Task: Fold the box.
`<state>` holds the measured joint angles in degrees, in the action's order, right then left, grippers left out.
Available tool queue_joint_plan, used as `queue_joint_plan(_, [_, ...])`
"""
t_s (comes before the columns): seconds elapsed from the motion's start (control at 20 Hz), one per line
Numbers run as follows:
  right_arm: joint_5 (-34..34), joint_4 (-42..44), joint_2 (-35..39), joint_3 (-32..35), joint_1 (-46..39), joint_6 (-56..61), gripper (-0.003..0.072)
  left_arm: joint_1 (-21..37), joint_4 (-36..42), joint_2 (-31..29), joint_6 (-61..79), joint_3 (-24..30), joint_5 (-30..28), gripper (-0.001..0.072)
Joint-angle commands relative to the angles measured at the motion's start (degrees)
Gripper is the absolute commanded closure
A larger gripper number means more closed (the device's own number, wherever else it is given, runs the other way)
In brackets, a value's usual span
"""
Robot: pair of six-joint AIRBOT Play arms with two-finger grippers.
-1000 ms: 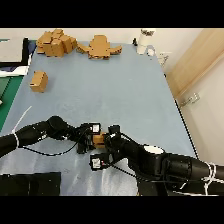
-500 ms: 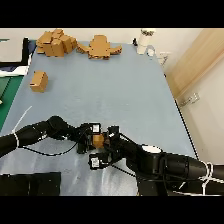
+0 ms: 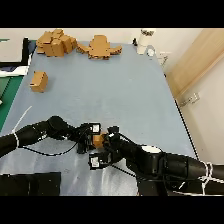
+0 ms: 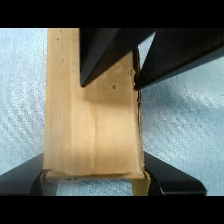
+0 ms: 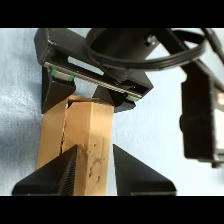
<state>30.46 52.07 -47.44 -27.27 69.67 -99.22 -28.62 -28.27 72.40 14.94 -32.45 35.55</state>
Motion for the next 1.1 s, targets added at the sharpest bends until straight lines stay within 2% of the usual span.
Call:
queue_joint_plan(0.0, [0.5, 1.81, -0.15, 0.09, 0.0, 0.28, 0.0358, 0.02, -0.02, 0.04, 0.02, 0.02, -0.02, 0.011])
queue_joint_plan(0.1, [1.14, 2.45, -0.83, 0.09, 0.0, 0.31, 0.0358, 0.02, -0.02, 0.04, 0.0, 0.02, 0.0, 0.0109])
queue_joint_plan(0.15, [1.29, 2.47, -1.05, 0.09, 0.0, 0.33, 0.0406, 0.02, -0.02, 0.04, 0.0, 0.0, -0.02, 0.011])
queue_joint_plan(0.2, [1.33, 2.47, -1.07, 0.09, 0.02, 0.42, 0.0423, 0.02, -0.02, 0.04, 0.0, 0.02, -0.04, 0.011])
queue_joint_plan(0.4, [1.33, 2.69, -1.07, 0.09, 0.04, 0.44, 0.0431, 0.02, -0.02, 0.04, 0.0, 0.0, -0.02, 0.0109])
queue_joint_plan(0.45, [1.36, 2.75, -1.05, 0.09, 0.04, 0.44, 0.0535, 0.02, -0.02, 0.04, 0.0, 0.0, -0.02, 0.011])
queue_joint_plan(1.05, [1.18, 5.14, -1.05, 0.02, 0.09, 0.37, 0.0529, 0.02, -0.02, 0.04, 0.0, 0.02, -0.02, 0.011])
